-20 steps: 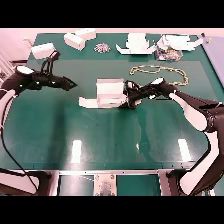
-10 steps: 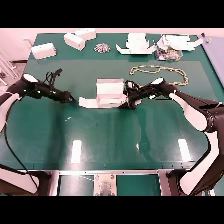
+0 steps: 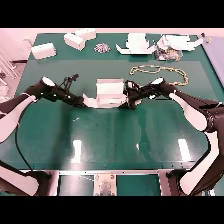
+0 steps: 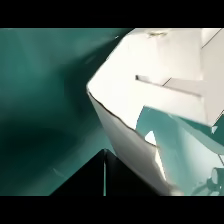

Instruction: Fold the box and place the chain.

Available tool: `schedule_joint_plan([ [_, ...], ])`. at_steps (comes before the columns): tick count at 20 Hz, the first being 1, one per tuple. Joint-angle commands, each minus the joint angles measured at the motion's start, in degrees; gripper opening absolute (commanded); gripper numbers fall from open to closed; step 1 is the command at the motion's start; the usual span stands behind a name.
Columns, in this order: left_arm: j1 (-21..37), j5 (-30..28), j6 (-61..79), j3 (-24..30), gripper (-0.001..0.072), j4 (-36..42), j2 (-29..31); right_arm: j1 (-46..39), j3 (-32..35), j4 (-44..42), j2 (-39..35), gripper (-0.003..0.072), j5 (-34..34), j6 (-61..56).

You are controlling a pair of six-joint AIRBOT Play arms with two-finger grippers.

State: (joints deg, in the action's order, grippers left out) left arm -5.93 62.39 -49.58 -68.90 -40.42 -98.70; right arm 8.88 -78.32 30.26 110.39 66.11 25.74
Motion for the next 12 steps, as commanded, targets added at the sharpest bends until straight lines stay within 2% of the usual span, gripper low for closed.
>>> schedule_joint_plan([
  [1, -1.99, -3.32, 0.83, -0.15, 0.0017, 1.09, -0.24, 0.0, 0.0, -0.02, 0.0, 0.059, 0.0, 0.0],
  [8, -3.08, -2.25, 2.05, -4.17, 0.0015, 1.42, 2.38, 0.0, 0.0, -0.02, 0.0, 0.059, 0.0, 0.0],
  [12, -3.61, -2.97, 2.1, -3.43, 0.0018, 1.62, 2.51, 0.0, 0.0, -0.02, 0.0, 0.059, 0.0, 0.0],
])
